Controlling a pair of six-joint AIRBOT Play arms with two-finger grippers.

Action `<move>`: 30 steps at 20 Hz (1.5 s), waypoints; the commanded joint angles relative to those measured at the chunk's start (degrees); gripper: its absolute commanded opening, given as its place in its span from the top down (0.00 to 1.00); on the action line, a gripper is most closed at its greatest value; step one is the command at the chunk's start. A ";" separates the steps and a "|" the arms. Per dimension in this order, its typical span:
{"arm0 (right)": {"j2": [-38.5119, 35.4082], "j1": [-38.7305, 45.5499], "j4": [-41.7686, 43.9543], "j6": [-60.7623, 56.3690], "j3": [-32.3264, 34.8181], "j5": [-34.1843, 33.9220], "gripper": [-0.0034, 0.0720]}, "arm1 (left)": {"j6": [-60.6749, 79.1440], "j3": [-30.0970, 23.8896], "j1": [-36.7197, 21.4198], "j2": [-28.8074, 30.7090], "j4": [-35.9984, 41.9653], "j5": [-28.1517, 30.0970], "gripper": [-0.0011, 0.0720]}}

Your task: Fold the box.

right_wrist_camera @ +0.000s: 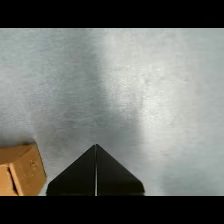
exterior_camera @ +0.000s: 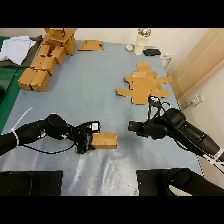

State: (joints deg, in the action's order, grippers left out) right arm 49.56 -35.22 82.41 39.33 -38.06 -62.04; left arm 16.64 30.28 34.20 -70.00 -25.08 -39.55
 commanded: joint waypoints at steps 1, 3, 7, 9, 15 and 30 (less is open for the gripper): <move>2.27 0.22 1.33 0.39 -0.17 3.80 0.95 | -0.02 0.02 0.11 0.00 3.67 -0.44 0.37; 2.27 0.24 0.92 0.39 -0.20 4.42 0.95 | -0.11 0.24 0.09 0.22 4.87 -0.46 0.37; 2.27 0.24 0.31 0.44 -0.17 4.42 0.95 | -11.54 1.22 -2.03 5.07 -0.74 8.85 0.37; 2.27 0.24 -0.11 0.52 -0.20 4.42 0.95 | -23.58 1.20 -6.54 9.14 -7.72 18.14 0.37; 2.27 0.24 -1.03 2.93 -0.20 4.39 0.95 | -47.63 1.18 -36.11 16.11 -26.73 11.52 0.37; 2.27 0.24 -2.03 3.78 -0.20 4.61 0.95 | -49.55 1.70 -64.02 10.19 -28.70 12.31 0.37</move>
State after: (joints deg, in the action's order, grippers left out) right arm 51.81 -35.00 80.40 43.09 -38.22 -57.52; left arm -32.67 31.62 -30.94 -57.56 -54.13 -30.55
